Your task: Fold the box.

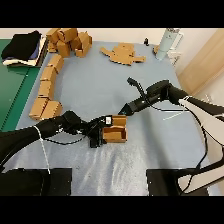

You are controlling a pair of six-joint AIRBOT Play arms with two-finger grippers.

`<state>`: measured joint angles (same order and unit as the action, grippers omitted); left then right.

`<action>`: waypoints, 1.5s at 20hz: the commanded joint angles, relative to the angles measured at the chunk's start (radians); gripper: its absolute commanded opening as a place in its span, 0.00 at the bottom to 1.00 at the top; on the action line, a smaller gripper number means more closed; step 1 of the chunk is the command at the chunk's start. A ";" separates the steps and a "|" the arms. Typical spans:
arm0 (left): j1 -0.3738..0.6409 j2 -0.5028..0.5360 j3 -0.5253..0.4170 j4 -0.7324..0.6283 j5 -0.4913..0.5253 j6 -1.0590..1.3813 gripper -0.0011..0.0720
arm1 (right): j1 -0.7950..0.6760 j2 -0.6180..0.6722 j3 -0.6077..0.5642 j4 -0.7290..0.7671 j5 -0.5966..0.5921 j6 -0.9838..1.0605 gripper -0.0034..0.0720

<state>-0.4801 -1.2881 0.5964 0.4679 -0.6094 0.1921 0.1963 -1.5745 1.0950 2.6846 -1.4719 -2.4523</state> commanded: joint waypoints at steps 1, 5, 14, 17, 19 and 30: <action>0.000 0.000 0.001 0.000 0.000 0.000 0.71 | 0.063 0.108 -0.057 -0.015 0.029 -0.063 0.05; 0.000 0.000 0.001 0.000 0.000 0.000 0.71 | 0.150 0.245 -0.242 -0.090 0.260 -0.134 0.05; 0.000 0.000 0.001 0.000 0.000 0.000 0.71 | 0.426 0.538 -0.464 -0.446 0.771 -0.141 0.05; 0.000 0.000 0.001 0.000 0.000 0.000 0.71 | 0.493 0.630 -0.516 -0.548 0.901 -0.141 0.05; 0.000 0.000 0.001 0.000 0.000 0.000 0.71 | 0.528 0.676 -0.532 -0.623 0.921 -0.142 0.05; 0.000 0.000 0.001 0.000 0.000 0.000 0.71 | 0.566 0.694 -0.536 -0.672 0.804 -0.296 0.78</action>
<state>-0.4801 -1.2881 0.5964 0.4675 -0.6098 0.1921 0.7589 -0.8829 0.5602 1.9896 -0.6304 -2.6759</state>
